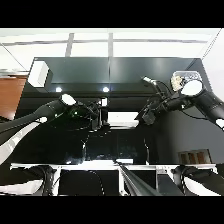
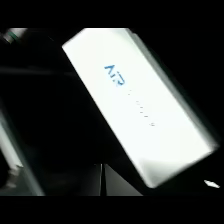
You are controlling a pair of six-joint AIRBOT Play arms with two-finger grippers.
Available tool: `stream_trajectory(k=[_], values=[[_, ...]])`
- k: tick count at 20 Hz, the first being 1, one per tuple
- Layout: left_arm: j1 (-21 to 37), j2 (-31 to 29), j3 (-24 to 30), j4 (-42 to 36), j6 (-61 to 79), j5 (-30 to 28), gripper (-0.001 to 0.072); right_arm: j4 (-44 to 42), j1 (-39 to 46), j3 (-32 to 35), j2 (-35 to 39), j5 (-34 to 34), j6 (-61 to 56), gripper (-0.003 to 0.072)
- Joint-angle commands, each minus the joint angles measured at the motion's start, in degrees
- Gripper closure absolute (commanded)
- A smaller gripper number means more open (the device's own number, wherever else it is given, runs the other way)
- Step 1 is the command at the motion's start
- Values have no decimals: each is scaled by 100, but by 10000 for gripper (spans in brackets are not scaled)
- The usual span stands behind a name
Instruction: Fold the box and place the chain.
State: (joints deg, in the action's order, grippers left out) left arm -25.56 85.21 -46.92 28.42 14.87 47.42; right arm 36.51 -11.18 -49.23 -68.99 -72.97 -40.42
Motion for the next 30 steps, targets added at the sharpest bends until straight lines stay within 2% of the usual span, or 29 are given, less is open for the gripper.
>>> stream_trajectory(k=[1,3,6,8,13,16,19,23,25,26,27,28,29,30], values=[[-2,4,0,0,11,20,350,-2205,284,713,-63,9,-216,672],[-2,4,0,0,11,22,349,-2693,188,1016,-245,555,-313,671],[-2,4,0,0,9,22,350,-2330,-107,1036,-481,1563,-979,672],[-2,4,0,0,9,24,350,-1941,-236,1036,-555,1971,-1346,672],[-2,4,0,0,9,22,349,-968,-330,1036,-699,2111,-1961,671],[-2,4,0,-2,9,42,350,-970,-319,1032,-686,2135,-1869,671],[-2,4,0,-2,9,85,349,-964,-236,817,-387,1759,-1694,671],[0,4,0,-2,9,83,349,-911,256,-61,409,365,-1650,671],[-2,2,-2,-109,-20,127,350,-455,708,-389,911,-116,-1657,671],[0,2,-2,-105,-28,118,349,-46,953,-409,1176,-140,-1731,671],[0,0,-11,-101,-28,87,328,503,1213,-409,1429,-142,-2004,671],[0,-9,-44,-81,-28,92,131,931,1436,-404,1626,-179,-2199,671],[0,-48,-72,-76,-68,85,-11,1145,1672,-391,1810,-269,-2232,671],[7,-129,-114,15,-229,103,-11,1252,1878,-389,1943,-387,-2232,671]])
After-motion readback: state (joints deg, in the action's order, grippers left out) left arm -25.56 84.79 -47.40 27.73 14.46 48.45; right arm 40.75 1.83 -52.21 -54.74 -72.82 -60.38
